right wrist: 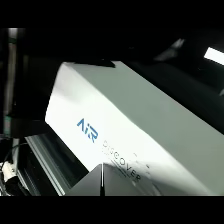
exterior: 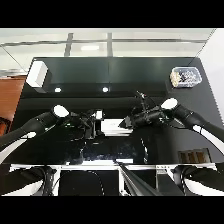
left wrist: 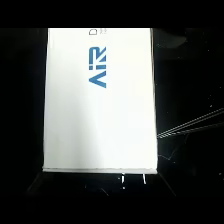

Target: Fold the box and place the chain.

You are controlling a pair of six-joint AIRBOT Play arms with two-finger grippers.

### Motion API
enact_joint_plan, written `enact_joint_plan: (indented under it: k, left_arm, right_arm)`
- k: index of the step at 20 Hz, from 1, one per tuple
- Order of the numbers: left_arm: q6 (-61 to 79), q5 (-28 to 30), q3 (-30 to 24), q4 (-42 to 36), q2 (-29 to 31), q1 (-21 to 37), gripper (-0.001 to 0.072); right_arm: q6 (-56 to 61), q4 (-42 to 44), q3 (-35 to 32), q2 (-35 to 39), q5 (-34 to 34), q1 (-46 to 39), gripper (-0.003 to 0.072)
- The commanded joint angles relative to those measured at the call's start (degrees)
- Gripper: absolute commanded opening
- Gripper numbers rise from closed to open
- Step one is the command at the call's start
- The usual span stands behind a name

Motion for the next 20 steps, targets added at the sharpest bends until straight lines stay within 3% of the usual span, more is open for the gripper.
enact_joint_plan:
  k: [1, 10, 13, 18, 19, 20]
  left_arm:
    - [0.0, 0.0, 0.0, 0.0, 0.0, 0.0, 0.0334]
    - [0.0, 0.0, 0.0, 0.0, 0.0, 0.0, 0.0334]
    - [0.0, 0.0, 0.0, 0.0, 0.0, 0.0, 0.0334]
    - [-0.1, -2.0, 0.2, 0.3, 1.0, 0.1, 0.0335]
    - [-1.3, -3.8, 0.6, 1.5, 1.9, 0.1, 0.0385]
    - [-3.1, -5.5, 1.1, 3.4, 2.8, 0.1, 0.0603]
  right_arm:
    - [1.1, -3.9, -0.1, -1.0, -2.5, 0.0, 0.0017]
    - [0.2, -3.0, 2.0, 0.9, -1.0, -0.3, 0.0017]
    - [0.2, -3.4, 5.0, 6.3, 4.1, -3.9, 0.0017]
    - [1.2, -8.1, 5.8, 19.6, 17.7, -18.9, 0.0017]
    - [2.5, -11.2, 5.8, 22.1, 20.9, -22.3, 0.0017]
    - [3.5, -14.1, 5.8, 24.2, 23.5, -25.1, 0.0017]
